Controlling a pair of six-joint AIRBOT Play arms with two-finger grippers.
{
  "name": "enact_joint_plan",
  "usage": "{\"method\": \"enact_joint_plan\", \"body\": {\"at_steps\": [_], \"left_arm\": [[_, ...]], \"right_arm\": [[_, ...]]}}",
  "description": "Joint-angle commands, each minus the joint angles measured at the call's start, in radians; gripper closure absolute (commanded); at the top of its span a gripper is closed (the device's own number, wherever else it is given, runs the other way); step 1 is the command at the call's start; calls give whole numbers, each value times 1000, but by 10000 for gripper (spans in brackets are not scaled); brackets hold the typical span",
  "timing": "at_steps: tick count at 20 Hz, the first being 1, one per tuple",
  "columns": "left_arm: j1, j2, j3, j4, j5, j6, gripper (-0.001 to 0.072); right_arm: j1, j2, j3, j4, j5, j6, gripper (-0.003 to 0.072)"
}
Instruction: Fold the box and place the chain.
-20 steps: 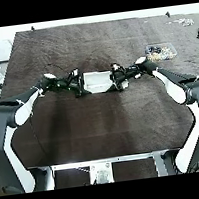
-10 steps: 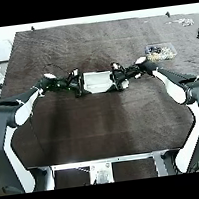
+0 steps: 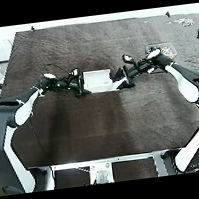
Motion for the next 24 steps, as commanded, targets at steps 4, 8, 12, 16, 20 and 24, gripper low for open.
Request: {"method": "enact_joint_plan", "body": {"at_steps": [4, 8, 12, 16, 20, 24], "left_arm": [[0, 0, 0, 3, -11, 3, 167], [0, 0, 0, 3, -11, 3, 167], [0, 0, 0, 3, -10, 3, 167], [0, 0, 0, 3, -11, 3, 167], [0, 0, 0, 3, -11, 3, 167], [0, 0, 0, 3, -11, 3, 167]], "right_arm": [[-60, 86, 1, 83, 158, 54, 170], [-5, 85, 1, 214, 234, 111, 682], [69, 80, 1, 212, 26, 177, 682], [98, 73, 1, 188, -182, 177, 682], [99, 72, 17, 186, -273, 178, 682], [99, 49, 42, 173, -328, 196, 682]]}}
